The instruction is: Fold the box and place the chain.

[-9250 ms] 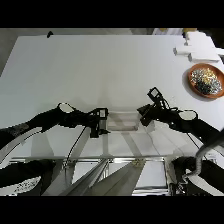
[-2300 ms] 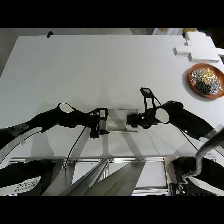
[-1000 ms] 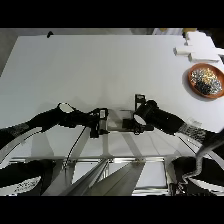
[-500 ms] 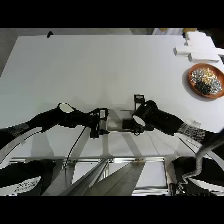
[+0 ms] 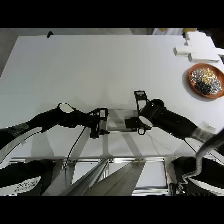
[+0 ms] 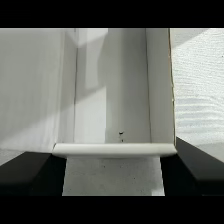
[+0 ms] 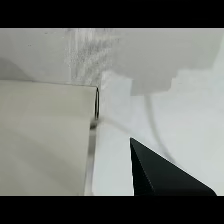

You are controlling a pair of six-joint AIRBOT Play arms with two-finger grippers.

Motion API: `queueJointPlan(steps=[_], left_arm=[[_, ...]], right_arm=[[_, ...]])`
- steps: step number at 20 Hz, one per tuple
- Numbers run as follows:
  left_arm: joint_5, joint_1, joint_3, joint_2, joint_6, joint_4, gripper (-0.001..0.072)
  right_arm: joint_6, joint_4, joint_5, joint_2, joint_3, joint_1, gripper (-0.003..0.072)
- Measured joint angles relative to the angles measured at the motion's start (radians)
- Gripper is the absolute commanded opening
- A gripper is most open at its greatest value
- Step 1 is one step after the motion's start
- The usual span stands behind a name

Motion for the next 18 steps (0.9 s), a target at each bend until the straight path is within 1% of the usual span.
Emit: queueJointPlan(steps=[3, 5, 7, 8, 9, 11, 14, 16, 18], left_arm=[[0.0, 0.0, 0.0, 0.0, 0.002, 0.0, 0.0253], [0.0, 0.0, 0.0, 0.0, 0.002, 0.0, 0.0253], [0.0, 0.0, 0.0, 0.0, 0.002, 0.0, 0.0253], [0.0, 0.0, 0.0, 0.0, 0.002, 0.0, 0.0253], [0.001, 0.0, 0.0, 0.0, 0.002, 0.0, 0.0253], [0.001, 0.0, 0.0, 0.0, 0.002, 0.0, 0.0253], [0.0, 0.0, 0.0, 0.0, 0.002, 0.0, 0.0253], [0.0, 0.0, 0.0, 0.0, 0.002, 0.0, 0.0253], [0.0, 0.0, 0.0, 0.0, 0.002, 0.001, 0.0253]], right_arm=[[-0.124, -0.006, 0.06, 0.129, 0.01, -0.018, 0.0343], [-0.232, -0.009, 0.13, 0.211, 0.044, -0.082, 0.0341], [-0.359, -0.015, 0.189, 0.259, 0.1, -0.207, 0.0335], [-0.426, -0.017, 0.204, 0.27, 0.129, -0.289, 0.0309], [-0.498, -0.019, 0.208, 0.276, 0.159, -0.388, 0.0266], [-0.624, -0.019, 0.193, 0.269, 0.211, -0.589, 0.0257], [-0.764, 0.006, 0.103, 0.215, 0.259, -0.872, 0.0251], [-0.821, 0.037, 0.018, 0.154, 0.276, -1.004, 0.0168], [-0.867, 0.055, -0.052, 0.074, 0.298, -1.095, 0.017]])
